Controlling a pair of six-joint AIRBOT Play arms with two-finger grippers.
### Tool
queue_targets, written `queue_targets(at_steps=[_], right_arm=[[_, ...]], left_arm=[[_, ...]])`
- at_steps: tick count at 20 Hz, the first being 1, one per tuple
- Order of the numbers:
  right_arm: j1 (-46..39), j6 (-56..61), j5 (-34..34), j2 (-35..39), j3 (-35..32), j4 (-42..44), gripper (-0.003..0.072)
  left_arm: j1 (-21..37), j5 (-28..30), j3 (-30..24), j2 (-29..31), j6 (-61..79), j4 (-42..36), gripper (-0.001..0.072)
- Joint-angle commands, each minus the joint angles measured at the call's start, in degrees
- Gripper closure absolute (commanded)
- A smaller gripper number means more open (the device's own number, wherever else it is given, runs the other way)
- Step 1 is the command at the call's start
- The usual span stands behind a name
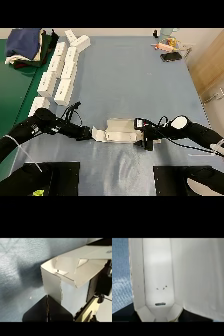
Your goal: Fold the box.
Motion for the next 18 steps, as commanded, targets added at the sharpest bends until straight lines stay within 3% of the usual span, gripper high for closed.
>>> queue_targets(at_steps=[1,8,14,18], right_arm=[[0.0,0.0,0.0,0.0,0.0,0.0,0.0183],[0.0,0.0,0.0,0.0,0.0,0.0,0.0183],[0.0,0.0,0.0,0.0,0.0,0.0,0.0183],[0.0,0.0,0.0,0.0,0.0,0.0,0.0183]], left_arm=[[0.0,-2.0,-0.1,0.0,2.1,-1.0,0.0695],[-2.1,4.4,-0.2,0.0,-1.6,4.3,0.0695],[-2.3,7.1,-0.3,-0.1,-1.6,1.7,0.0695],[-7.3,13.5,-0.3,-0.1,-1.6,0.3,0.0694]])
